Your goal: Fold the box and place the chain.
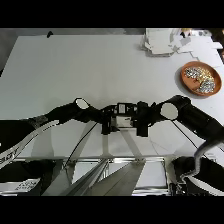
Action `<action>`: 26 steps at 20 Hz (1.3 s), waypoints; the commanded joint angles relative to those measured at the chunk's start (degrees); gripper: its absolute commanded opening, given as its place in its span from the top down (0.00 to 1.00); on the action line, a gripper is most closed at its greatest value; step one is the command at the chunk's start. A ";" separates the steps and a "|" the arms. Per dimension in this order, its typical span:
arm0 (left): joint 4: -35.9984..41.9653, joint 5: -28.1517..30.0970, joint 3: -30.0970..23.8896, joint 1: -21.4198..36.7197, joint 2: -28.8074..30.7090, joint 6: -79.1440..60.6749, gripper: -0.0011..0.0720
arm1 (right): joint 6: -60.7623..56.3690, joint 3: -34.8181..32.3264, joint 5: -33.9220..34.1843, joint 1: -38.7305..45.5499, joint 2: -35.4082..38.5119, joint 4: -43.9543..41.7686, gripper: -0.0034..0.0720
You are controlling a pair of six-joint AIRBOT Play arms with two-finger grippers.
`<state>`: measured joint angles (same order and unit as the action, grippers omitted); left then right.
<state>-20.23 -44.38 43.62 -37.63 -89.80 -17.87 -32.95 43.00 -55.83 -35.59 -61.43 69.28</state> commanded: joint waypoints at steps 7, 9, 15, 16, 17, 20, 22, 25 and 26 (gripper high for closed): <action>0.09 -0.02 -0.02 0.02 0.04 0.11 0.70 | -0.02 -0.02 -1.51 -0.11 2.71 -2.51 0.66; 0.07 0.00 -0.02 0.02 0.04 0.11 0.70 | -0.13 -0.02 -0.02 0.20 3.15 -3.56 0.79; 0.09 -0.02 -0.02 0.02 0.04 0.11 0.70 | -0.20 -0.04 1.42 1.07 2.16 -5.42 0.93; 0.07 0.00 -0.02 0.02 0.04 0.11 0.70 | -0.20 -0.04 0.70 1.07 1.66 -5.42 0.93; 0.07 -0.02 -0.02 0.02 0.04 0.11 0.70 | -0.20 -0.04 -0.15 1.07 1.11 -5.42 0.93; 0.09 -0.02 -0.02 0.02 0.04 0.11 0.70 | -0.20 -0.04 -2.21 1.07 -0.26 -5.44 0.93; 0.07 -0.02 -0.02 0.02 0.04 0.11 0.70 | -0.17 -0.04 -2.54 1.07 -0.52 -5.42 0.93; 0.09 -0.02 -0.02 0.02 0.04 0.11 0.70 | -0.17 -0.04 -2.49 1.07 -0.72 -5.25 0.93; 0.09 -0.02 -0.02 0.02 0.04 0.11 0.70 | -0.17 -0.04 -2.51 1.07 -0.79 -5.25 0.93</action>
<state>-20.16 -44.40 43.62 -37.63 -89.80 -17.76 -33.10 42.98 -57.65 -34.54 -61.87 63.81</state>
